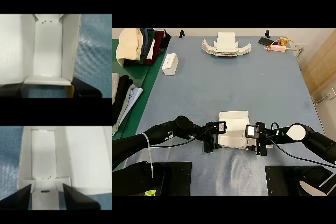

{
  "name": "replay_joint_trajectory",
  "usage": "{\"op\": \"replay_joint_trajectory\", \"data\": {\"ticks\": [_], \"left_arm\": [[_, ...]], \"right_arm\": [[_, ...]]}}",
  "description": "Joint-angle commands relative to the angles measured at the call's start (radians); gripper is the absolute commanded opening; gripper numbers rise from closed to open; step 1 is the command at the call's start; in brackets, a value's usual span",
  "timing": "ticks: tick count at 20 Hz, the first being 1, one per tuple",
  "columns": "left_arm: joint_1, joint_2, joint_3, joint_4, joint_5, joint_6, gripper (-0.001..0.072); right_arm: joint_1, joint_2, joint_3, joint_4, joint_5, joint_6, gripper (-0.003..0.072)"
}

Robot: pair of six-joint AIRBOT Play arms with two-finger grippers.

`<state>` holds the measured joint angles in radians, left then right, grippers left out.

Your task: Fold the box.

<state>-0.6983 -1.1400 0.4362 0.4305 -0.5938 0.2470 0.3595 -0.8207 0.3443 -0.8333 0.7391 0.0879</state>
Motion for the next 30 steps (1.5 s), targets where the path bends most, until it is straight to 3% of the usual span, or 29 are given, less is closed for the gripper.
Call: {"op": "replay_joint_trajectory", "data": {"ticks": [1, 5, 6, 7, 8, 10, 13, 16, 17, 20, 25, 30], "left_arm": [[0.0, -0.001, 0.001, -0.001, 0.0, -0.001, 0.035], [0.0, -0.001, 0.001, -0.001, 0.0, -0.001, 0.035], [0.0, -0.001, 0.001, -0.001, 0.0, -0.001, 0.0351], [0.0, -0.001, 0.001, -0.001, 0.0, -0.001, 0.0351], [0.0, -0.001, 0.001, -0.001, 0.0, -0.001, 0.0351], [0.0, -0.001, 0.001, -0.001, 0.0, -0.001, 0.0351], [0.0, -0.001, 0.001, -0.001, 0.0, -0.001, 0.035], [0.0, -0.001, 0.001, -0.001, 0.0, -0.001, 0.035], [0.0, -0.001, 0.001, -0.001, 0.0, -0.001, 0.0351], [0.0, -0.001, 0.001, -0.001, 0.0, -0.001, 0.035], [0.0, -0.001, 0.001, -0.001, 0.0, -0.001, 0.0351], [0.0, -0.001, 0.001, -0.001, 0.0, -0.001, 0.0351]], "right_arm": [[0.009, -0.013, -0.001, 0.007, -0.014, 0.001, 0.0654], [0.009, -0.009, 0.001, -0.031, -0.003, 0.097, 0.0643], [0.009, -0.001, 0.003, -0.071, 0.006, 0.183, 0.0558], [0.008, 0.01, 0.01, -0.145, 0.029, 0.291, 0.034], [0.008, 0.022, 0.019, -0.234, 0.054, 0.439, 0.0188], [0.008, 0.046, 0.052, -0.417, 0.143, 0.759, 0.0004], [0.008, 0.094, 0.141, -0.652, 0.301, 1.175, 0.0004], [-0.019, 0.138, 0.206, -1.017, 0.423, 1.812, 0.0004], [-0.055, 0.137, 0.206, -1.05, 0.466, 1.954, 0.0003], [-0.153, 0.079, 0.175, -0.908, 0.491, 1.974, 0.0004], [-0.16, -0.073, 0.142, -0.663, 0.478, 1.766, 0.0003], [-0.16, -0.082, 0.145, -0.467, 0.455, 1.604, 0.0003]]}}
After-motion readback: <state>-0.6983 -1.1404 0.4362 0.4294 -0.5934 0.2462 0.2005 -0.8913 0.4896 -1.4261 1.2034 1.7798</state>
